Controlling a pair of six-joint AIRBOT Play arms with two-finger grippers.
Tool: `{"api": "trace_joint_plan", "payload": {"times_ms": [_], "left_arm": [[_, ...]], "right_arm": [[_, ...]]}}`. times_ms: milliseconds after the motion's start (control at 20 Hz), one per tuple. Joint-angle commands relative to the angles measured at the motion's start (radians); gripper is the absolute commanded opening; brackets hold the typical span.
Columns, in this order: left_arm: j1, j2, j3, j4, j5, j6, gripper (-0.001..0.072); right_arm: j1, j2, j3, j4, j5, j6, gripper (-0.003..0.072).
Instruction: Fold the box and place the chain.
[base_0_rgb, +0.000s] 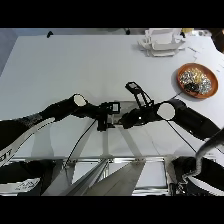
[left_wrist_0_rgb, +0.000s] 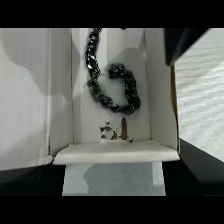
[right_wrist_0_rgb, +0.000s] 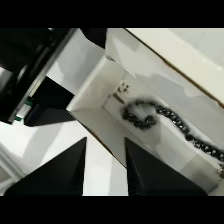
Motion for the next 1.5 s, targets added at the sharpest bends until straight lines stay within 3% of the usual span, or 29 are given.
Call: {"api": "trace_joint_plan", "payload": {"times_ms": [0,250,350,500,650,900,950,1000,1050,1150,1250,1450], "left_arm": [[0.001,0.001,0.0,0.0,0.0,0.0,0.0253],[0.001,0.001,0.0,0.0,0.0,0.0,0.0253],[0.0,0.001,0.0,0.0,0.001,0.0,0.0253],[0.001,0.001,0.0,0.0,0.0,0.0,0.0253],[0.001,0.001,0.0,0.0,0.0,0.0,0.0253],[0.001,0.001,0.0,0.0,0.001,0.0,0.0253],[0.001,0.001,0.0,0.0,0.001,0.0,0.0253],[0.001,0.001,0.0,0.0,0.001,0.0,0.0253],[0.001,0.001,0.0,0.0,0.0,0.0,0.0253],[0.001,0.001,0.0,0.0,0.0,0.0,0.0253],[0.001,0.001,0.0,0.0,0.0,0.0,0.0253],[0.001,0.001,0.0,0.0,0.0,0.0,0.0253]], "right_arm": [[0.001,0.011,0.042,-0.049,0.09,-0.03,0.0279],[-0.001,0.127,0.163,-0.414,0.214,0.148,0.0266],[-0.047,0.138,0.163,-0.509,0.269,0.232,0.0197],[-0.192,0.137,0.163,-0.521,0.305,0.295,0.0196],[-0.322,0.129,0.161,-0.528,0.26,0.294,0.0097],[-0.429,0.002,0.119,-0.525,0.253,0.293,0.0102],[-0.429,-0.031,0.105,-0.525,0.244,0.29,0.0133],[-0.429,-0.058,0.096,-0.525,0.236,0.29,0.0269],[-0.429,-0.087,0.094,-0.525,0.232,0.29,0.0464],[-0.429,-0.129,0.094,-0.525,0.215,0.282,0.0473],[-0.429,-0.16,0.094,-0.525,0.193,0.283,0.0378],[-0.429,-0.212,0.094,-0.524,0.169,0.283,0.038]]}}
